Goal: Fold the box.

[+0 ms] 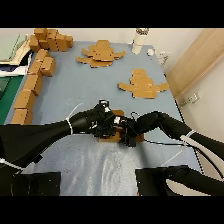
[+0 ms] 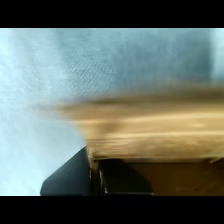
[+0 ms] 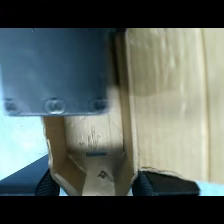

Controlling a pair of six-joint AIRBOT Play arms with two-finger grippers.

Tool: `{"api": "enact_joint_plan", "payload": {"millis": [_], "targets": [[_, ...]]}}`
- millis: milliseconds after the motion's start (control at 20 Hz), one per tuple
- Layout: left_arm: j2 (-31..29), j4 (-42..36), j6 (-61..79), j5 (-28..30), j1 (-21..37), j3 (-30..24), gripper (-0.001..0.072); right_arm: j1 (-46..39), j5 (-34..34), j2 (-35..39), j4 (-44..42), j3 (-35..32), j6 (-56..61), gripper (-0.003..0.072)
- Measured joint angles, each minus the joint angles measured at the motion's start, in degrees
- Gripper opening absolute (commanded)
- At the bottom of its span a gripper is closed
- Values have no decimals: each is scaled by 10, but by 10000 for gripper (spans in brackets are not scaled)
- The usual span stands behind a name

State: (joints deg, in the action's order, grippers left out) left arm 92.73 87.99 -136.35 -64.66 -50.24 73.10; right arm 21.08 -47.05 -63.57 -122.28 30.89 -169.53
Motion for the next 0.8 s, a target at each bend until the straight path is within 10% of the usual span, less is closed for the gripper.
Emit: {"api": "enact_joint_plan", "payload": {"millis": [400,500,800], "targets": [[1,-11,-7,2,-1,0,23,0,0,0,0,0,0,536],[2,-21,-6,7,-1,0,496,0,0,0,0,0,0,536],[2,-27,-7,9,0,0,531,0,0,0,0,0,0,536]]}}
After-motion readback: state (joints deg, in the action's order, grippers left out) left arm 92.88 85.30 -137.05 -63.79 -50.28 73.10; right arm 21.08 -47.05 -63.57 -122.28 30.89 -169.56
